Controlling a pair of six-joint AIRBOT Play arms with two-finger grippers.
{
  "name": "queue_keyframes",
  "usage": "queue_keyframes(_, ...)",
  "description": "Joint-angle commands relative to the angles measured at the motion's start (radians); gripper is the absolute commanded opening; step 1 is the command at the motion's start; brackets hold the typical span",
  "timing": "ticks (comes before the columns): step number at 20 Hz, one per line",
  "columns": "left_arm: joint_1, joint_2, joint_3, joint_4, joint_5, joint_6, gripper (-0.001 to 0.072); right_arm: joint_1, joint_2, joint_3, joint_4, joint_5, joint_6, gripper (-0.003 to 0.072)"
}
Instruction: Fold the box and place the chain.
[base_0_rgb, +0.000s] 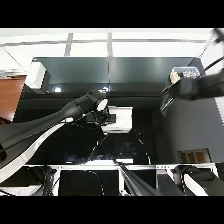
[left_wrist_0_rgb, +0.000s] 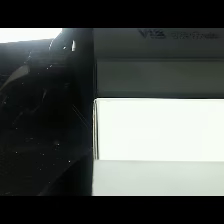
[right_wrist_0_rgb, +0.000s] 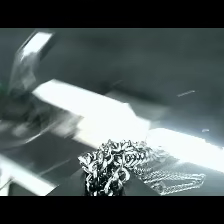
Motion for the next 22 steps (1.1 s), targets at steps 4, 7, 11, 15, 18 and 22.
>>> queue_keyframes(4,0.0,-0.001,0.0,0.0,0.001,0.0,0.0024,0.335,0.016,-0.223,0.149,-0.439,0.002,0.0017)
queue_keyframes(7,0.0,-0.001,0.0,0.0,0.001,0.0,0.0024,0.397,-0.057,-0.233,0.125,-0.516,0.001,0.0017)
queue_keyframes(11,0.0,-0.001,0.0,0.0,0.0,0.0,0.0023,0.405,-0.148,-0.239,0.007,-0.481,0.019,0.0017)
queue_keyframes(15,0.0,-0.001,0.0,0.0,0.001,0.0,0.0024,0.407,-0.186,-0.256,-0.015,-0.454,0.044,0.0017)
queue_keyframes(18,0.0,-0.001,0.0,0.0,0.001,0.0,0.0024,0.407,-0.202,-0.257,-0.007,-0.454,0.044,0.0017)
queue_keyframes(22,0.0,-0.001,0.0,0.0,0.002,0.0,0.0024,0.407,-0.243,-0.258,-0.004,-0.439,0.044,0.0017)
